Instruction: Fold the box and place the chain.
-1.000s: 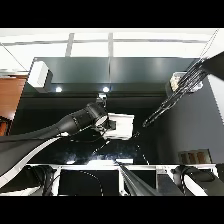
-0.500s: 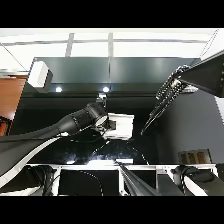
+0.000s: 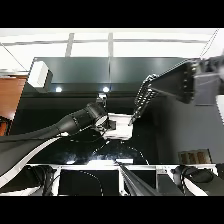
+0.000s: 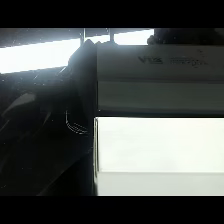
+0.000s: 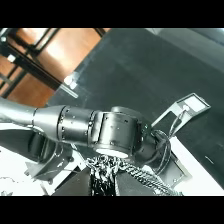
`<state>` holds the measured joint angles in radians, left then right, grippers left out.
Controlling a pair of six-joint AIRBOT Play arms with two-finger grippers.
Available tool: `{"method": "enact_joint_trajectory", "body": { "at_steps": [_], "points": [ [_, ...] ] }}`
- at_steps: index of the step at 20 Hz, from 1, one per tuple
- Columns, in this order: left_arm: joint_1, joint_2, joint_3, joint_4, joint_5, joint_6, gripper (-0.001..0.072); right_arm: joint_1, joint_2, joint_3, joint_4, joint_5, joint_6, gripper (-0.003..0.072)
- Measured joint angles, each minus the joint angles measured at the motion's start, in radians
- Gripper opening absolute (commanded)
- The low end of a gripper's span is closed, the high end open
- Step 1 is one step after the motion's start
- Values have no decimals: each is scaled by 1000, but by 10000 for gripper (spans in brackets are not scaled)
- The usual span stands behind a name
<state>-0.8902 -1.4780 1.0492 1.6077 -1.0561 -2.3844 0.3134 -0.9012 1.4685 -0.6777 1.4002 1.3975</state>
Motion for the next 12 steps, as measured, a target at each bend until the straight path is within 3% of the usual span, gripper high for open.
{"method": "enact_joint_trajectory", "body": {
  "at_steps": [5, 12],
  "points": [
    [0, 0, 0, 0, 0, 0, 25, 29, 0, -130, -48, -58, -6, 6],
    [0, 0, 0, 0, 0, 0, 25, 52, 0, -278, -255, -72, 59, 6]
  ]
}}
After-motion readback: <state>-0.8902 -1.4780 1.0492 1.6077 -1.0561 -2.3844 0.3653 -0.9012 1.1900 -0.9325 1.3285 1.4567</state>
